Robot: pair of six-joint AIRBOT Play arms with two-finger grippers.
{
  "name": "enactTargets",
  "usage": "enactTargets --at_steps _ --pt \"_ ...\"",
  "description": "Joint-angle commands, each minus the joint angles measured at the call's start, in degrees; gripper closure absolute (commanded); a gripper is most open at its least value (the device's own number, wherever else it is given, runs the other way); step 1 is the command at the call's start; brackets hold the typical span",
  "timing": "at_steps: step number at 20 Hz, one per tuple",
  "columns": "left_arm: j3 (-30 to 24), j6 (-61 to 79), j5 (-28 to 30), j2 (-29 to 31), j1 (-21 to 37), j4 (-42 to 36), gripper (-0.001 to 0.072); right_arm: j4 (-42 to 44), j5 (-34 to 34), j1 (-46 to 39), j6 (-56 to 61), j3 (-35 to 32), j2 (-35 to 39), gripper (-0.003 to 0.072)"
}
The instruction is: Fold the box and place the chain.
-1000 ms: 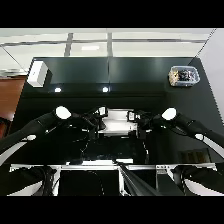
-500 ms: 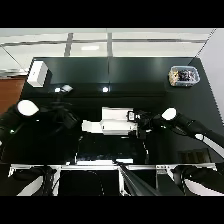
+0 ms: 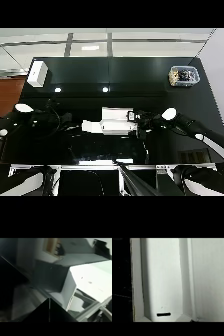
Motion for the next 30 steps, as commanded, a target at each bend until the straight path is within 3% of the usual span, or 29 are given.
enactTargets --at_steps 1,4,10,11,12,13,18,21,23,28,30 --pt "0.7 2.8 1.5 -5.3 -6.3 -6.6 0.0685 0.0 0.0 0.0 0.0 0.0 0.0 0.0243" --pt "3.2 11.3 1.0 -8.0 -11.4 -9.6 0.0684 0.0 0.0 0.0 0.0 0.0 0.0 0.0243" --pt "7.0 16.1 -5.2 -8.6 -11.6 -12.0 0.0666 0.0 0.0 0.0 0.0 0.0 0.0 0.0243" --pt "7.5 16.1 -5.9 -8.6 -11.6 -12.1 0.0487 0.0 0.0 0.0 0.0 0.0 0.0 0.0243" --pt "8.0 16.1 -6.1 -8.6 -11.6 -12.1 0.0248 0.0 0.0 0.0 0.0 0.0 0.0 0.0243" --pt "8.3 15.9 -6.1 -8.6 -11.7 -12.2 0.0127 0.0 0.0 0.0 0.0 0.0 0.0 0.0243" --pt "9.7 13.4 -1.3 -8.6 -16.1 -11.5 0.0128 0.0 0.0 0.0 0.0 0.0 0.0 0.0243" --pt "13.7 4.9 1.2 -8.6 -20.5 -4.7 0.0134 0.0 0.0 0.0 0.0 0.0 0.0 0.0243" --pt "17.1 -2.6 1.0 -8.5 -23.3 0.7 0.0206 0.0 0.0 0.0 0.0 0.0 0.0 0.0243" --pt "23.3 -18.0 -0.9 -8.3 -27.9 10.0 0.0227 0.0 0.0 0.0 0.0 0.0 0.0 0.0243" --pt "24.0 -18.9 -1.3 -8.3 -29.3 10.1 0.0311 0.0 0.0 0.0 0.0 0.0 0.0 0.0243"
